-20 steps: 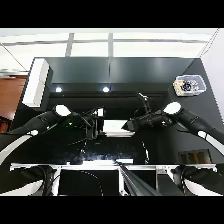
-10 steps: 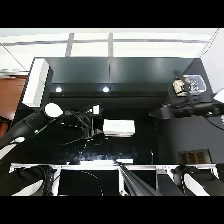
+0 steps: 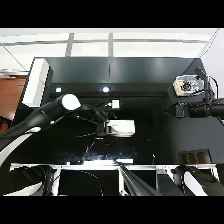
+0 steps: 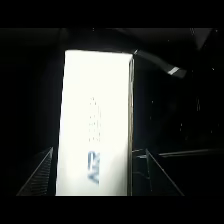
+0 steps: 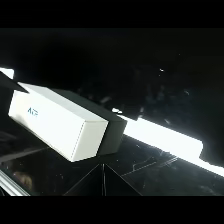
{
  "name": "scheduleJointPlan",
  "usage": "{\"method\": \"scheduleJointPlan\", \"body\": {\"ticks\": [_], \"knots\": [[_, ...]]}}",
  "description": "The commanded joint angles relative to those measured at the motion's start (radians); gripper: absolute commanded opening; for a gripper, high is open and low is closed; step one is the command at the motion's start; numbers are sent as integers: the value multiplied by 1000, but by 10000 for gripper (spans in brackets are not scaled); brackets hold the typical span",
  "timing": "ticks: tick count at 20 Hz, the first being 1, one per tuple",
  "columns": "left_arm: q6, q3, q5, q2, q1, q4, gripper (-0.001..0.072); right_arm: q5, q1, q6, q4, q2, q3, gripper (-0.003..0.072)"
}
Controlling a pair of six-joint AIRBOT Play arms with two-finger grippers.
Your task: Fold the box and place the chain.
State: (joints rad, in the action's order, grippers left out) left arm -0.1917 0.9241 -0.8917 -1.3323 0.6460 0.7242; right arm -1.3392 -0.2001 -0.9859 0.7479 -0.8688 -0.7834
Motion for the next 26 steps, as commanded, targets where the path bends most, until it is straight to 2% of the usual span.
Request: {"method": "scheduleJointPlan", "body": {"ticks": [1, 12, 20, 22, 26], "knots": [[-79, 97, -11, -119, 47, 0, 714, 2, -5, -1, 6, 3, 0, 11], [-113, 113, -32, -151, 48, 2, 714, 26, -5, 7, 6, 3, 0, 10], [-112, 113, -42, -162, 67, 115, 715, 27, -5, 7, 6, 3, 0, 10], [-112, 113, -18, -179, 91, 177, 715, 27, -5, 7, 6, 3, 0, 10], [-112, 111, 132, -198, 129, 200, 715, 28, -5, 7, 13, 3, 0, 10]]}}
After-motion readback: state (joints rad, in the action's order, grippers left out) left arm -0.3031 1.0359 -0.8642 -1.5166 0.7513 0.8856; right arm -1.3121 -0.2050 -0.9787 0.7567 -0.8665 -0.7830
